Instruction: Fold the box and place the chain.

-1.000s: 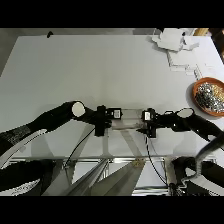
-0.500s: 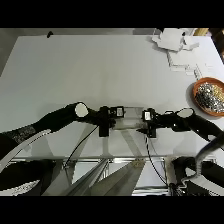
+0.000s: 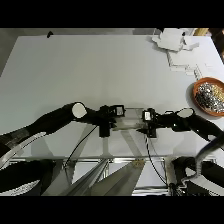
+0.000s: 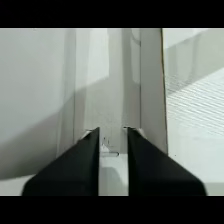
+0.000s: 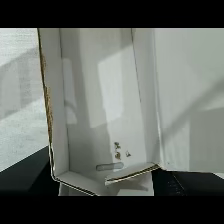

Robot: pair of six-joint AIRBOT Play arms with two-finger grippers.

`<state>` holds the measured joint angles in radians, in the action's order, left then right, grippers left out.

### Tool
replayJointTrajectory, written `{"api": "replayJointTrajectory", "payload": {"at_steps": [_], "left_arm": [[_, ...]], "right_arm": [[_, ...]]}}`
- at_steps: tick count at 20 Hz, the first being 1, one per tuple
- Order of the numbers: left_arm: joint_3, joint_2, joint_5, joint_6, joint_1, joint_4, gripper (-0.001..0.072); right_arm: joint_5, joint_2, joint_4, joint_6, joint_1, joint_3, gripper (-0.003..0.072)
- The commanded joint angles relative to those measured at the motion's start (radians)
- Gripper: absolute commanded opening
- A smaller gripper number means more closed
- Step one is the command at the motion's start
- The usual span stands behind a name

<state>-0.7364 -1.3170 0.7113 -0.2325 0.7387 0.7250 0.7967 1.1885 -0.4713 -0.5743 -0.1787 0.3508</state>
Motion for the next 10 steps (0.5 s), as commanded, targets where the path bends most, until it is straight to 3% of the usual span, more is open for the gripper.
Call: {"api": "replayJointTrajectory", "payload": {"at_steps": [1, 2, 6, 10], "left_arm": [[0.000, 0.096, 0.097, -0.250, -0.046, 0.114, 0.0064], [0.000, 0.126, 0.123, -0.361, -0.069, 0.158, 0.0009], [0.001, 0.214, 0.231, -0.845, -0.185, 0.339, 0.0008], [0.064, 0.215, 0.225, -1.064, -0.296, 0.324, 0.0007]], "right_arm": [[0.000, 0.000, 0.001, 0.001, 0.000, 0.000, 0.0437], [0.000, 0.000, 0.001, 0.001, 0.000, 0.000, 0.0437], [0.000, 0.000, 0.001, 0.001, 0.000, 0.000, 0.0437], [0.000, 0.000, 0.001, 0.001, 0.000, 0.000, 0.0437]]}}
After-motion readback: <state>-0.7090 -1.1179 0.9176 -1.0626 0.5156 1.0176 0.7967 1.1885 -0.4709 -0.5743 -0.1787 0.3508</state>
